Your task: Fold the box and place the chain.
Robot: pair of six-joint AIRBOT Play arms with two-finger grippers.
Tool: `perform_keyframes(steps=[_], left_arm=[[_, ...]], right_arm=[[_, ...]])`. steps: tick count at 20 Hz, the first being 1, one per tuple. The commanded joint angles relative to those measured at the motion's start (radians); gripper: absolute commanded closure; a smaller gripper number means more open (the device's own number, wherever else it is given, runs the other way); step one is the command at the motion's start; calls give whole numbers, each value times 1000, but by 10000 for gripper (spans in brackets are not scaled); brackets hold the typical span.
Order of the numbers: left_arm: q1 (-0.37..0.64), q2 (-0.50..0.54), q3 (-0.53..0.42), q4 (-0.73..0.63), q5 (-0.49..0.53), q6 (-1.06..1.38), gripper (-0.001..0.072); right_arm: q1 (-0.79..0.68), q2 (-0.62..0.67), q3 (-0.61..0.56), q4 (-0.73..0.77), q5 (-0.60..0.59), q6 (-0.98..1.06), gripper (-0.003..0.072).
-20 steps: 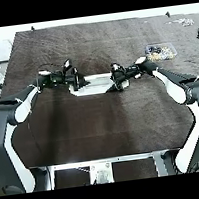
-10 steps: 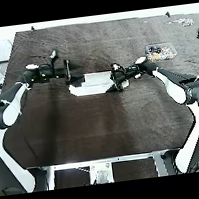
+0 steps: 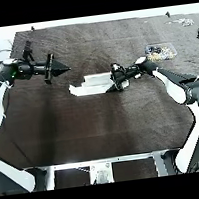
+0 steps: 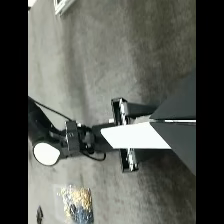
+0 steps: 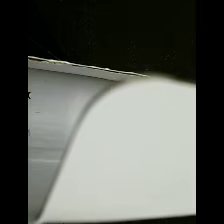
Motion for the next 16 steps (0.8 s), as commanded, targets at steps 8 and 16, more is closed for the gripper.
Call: perform_keyframes(steps=[8, 16], left_arm=[[-216, 313, -409, 120, 418, 37, 696], [-353, 307, -556, 111, 669, 86, 696]], right_arm=[[0, -1, 0, 0, 0, 0, 105], [1, -1, 0, 0, 0, 0, 105]])
